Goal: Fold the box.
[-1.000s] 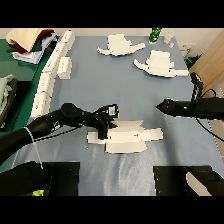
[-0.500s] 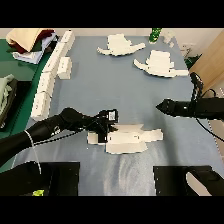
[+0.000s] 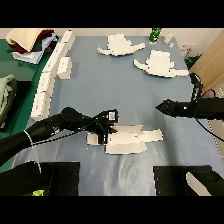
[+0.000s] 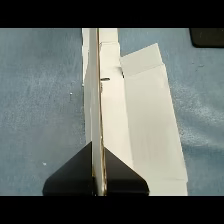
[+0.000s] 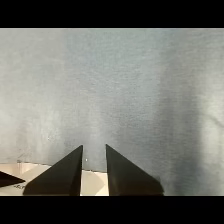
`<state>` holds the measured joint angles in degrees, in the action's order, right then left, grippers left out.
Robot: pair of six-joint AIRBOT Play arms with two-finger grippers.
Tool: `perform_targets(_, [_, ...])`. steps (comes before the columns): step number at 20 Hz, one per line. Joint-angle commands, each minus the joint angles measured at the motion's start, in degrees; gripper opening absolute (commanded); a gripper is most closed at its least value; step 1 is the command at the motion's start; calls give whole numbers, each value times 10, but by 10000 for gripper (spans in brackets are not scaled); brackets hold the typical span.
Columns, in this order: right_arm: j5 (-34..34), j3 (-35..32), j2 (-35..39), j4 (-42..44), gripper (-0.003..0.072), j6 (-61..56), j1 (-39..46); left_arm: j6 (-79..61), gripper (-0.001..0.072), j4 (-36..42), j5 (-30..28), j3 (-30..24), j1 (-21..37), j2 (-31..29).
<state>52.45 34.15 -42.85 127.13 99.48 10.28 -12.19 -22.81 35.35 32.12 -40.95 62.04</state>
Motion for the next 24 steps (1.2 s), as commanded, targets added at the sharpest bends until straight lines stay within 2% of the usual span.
perform_targets(1, [6, 0, 0, 0, 217, 0, -1, 2, 12, 5, -5, 7, 0, -1])
perform_targets(4, [6, 0, 0, 0, 217, 0, -1, 2, 12, 5, 0, 10, 7, 6])
perform_targets(8, [6, 0, 0, 0, 217, 0, -1, 2, 12, 5, 58, 32, 26, 42])
perform_targets(19, [13, 0, 0, 2, 217, 0, -1, 43, 13, -23, 79, 35, 26, 47])
perform_targets(20, [19, 0, 0, 2, 197, 0, -1, 43, 13, -23, 78, 35, 26, 47])
perform_targets(21, [30, 0, 0, 2, 42, 0, -1, 43, 13, -23, 77, 35, 26, 47])
perform_targets(22, [45, 0, 0, 3, 2, 0, -1, 43, 13, -23, 77, 35, 26, 47])
perform_targets(24, [94, 0, 1, 3, 1, 0, -1, 43, 13, -23, 77, 35, 26, 47])
